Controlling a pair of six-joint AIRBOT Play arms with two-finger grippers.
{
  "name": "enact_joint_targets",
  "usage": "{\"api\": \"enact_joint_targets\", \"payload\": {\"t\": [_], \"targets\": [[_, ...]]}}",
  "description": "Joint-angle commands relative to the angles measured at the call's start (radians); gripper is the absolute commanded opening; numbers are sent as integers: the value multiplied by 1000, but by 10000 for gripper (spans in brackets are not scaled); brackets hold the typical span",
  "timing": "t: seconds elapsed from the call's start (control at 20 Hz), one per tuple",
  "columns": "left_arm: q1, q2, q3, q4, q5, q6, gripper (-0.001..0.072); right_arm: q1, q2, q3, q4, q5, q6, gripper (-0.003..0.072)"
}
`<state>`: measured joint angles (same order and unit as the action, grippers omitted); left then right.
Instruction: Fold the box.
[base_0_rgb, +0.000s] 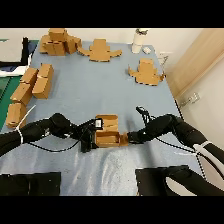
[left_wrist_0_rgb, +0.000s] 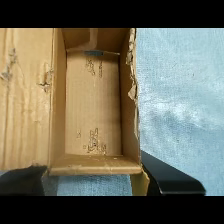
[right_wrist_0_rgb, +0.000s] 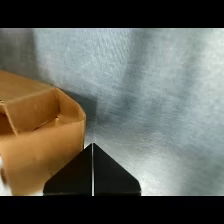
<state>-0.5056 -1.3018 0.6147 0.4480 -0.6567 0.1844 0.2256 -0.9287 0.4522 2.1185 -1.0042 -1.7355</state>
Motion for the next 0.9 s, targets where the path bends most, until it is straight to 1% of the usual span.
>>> {"api": "enact_joint_targets", "payload": {"t": [0.0,0.15,0.2,0.25,0.3,0.35,0.55,0.75,0.8,0.85], "targets": [[0,1,0,0,0,0,522,1,45,2,4,-13,-1,5],[0,1,0,0,0,0,522,1,51,2,30,-17,-1,12],[0,1,0,0,0,0,522,1,51,2,54,-17,-2,104],[0,1,0,0,0,0,522,1,51,3,86,-17,-12,134],[0,1,0,0,0,0,521,1,51,7,106,-17,-21,134],[0,1,0,0,0,0,521,1,51,16,113,-23,-20,160],[0,1,0,0,0,0,522,1,51,38,136,-26,-20,167],[0,1,0,0,0,0,521,45,51,38,154,-18,-20,168],[0,1,0,0,0,0,522,59,51,38,155,-12,-20,202],[0,1,0,0,0,0,521,69,51,38,156,-6,-19,315]]}}
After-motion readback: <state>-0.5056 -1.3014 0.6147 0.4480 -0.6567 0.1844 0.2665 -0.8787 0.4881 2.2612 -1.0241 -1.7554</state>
